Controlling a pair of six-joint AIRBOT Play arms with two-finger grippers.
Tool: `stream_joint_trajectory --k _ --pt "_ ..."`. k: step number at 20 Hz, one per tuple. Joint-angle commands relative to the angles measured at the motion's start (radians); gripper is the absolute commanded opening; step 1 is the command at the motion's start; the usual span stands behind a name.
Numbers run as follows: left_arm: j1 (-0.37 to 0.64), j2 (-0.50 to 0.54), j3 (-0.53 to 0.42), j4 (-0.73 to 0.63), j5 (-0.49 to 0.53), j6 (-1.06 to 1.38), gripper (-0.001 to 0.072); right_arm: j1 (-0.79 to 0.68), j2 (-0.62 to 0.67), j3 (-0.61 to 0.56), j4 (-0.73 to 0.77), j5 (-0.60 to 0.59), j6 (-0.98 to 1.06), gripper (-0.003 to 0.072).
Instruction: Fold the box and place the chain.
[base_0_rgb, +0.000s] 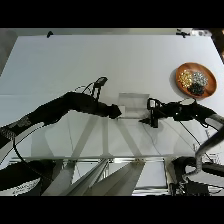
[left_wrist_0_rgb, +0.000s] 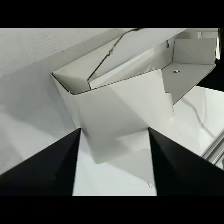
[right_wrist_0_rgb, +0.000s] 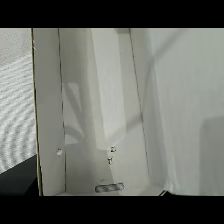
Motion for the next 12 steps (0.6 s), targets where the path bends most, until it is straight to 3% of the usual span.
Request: stream_joint_trajectory --k 1,2,6,12 --pt "-0.012 -0.009 0.016 0.037 0.005 -0.064 0.0595 0.0 0.0 0.0 0.0 0.0 0.0 0.0335" --pt "-0.02 -0.022 0.034 0.064 0.017 -0.1 0.0624 0.0 0.0 0.0 0.0 0.0 0.0 0.0335" --pt "-0.048 -0.092 0.11 0.103 0.042 -0.198 0.0624 0.0 0.0 0.0 0.0 0.001 0.0 0.0335" --pt "-0.057 -0.107 0.174 0.203 0.051 -0.337 0.0623 0.0 0.0 0.0 0.0 0.001 0.0 0.0335"
